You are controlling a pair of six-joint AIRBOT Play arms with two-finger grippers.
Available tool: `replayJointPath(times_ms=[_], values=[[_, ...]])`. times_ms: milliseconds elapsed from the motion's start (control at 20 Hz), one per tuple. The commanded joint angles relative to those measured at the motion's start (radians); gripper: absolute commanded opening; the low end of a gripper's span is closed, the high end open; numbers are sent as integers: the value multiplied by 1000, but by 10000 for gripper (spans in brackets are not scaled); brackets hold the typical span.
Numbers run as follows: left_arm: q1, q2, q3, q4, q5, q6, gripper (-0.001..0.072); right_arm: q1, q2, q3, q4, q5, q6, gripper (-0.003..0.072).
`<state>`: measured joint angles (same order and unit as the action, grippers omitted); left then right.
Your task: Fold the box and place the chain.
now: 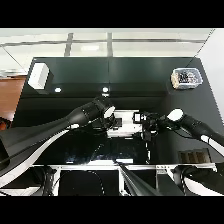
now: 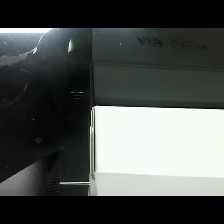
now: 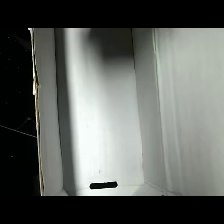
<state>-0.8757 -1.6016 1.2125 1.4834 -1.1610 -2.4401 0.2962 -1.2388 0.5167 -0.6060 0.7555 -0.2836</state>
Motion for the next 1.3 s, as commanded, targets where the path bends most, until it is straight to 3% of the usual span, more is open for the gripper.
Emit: replayJointPath(times_ms=[0,50,100,450,500,550,600,1000,1250], values=[[0,0,1,1,-2,2,397,1,0,0,0,0,0,98],[1,0,1,1,-1,3,179,1,0,0,0,0,0,98],[2,0,1,0,1,6,28,1,0,0,0,0,0,98],[2,0,1,1,1,20,26,1,0,0,0,0,0,100],[2,0,1,0,1,28,26,1,0,0,3,-1,2,201],[2,0,1,0,1,28,26,1,0,0,3,-5,8,552],[2,0,1,1,1,28,26,1,3,1,0,-5,18,715],[7,0,2,8,-20,77,25,-13,173,15,-174,128,108,713],[10,0,2,8,-20,77,26,-13,174,14,-185,98,97,712]])
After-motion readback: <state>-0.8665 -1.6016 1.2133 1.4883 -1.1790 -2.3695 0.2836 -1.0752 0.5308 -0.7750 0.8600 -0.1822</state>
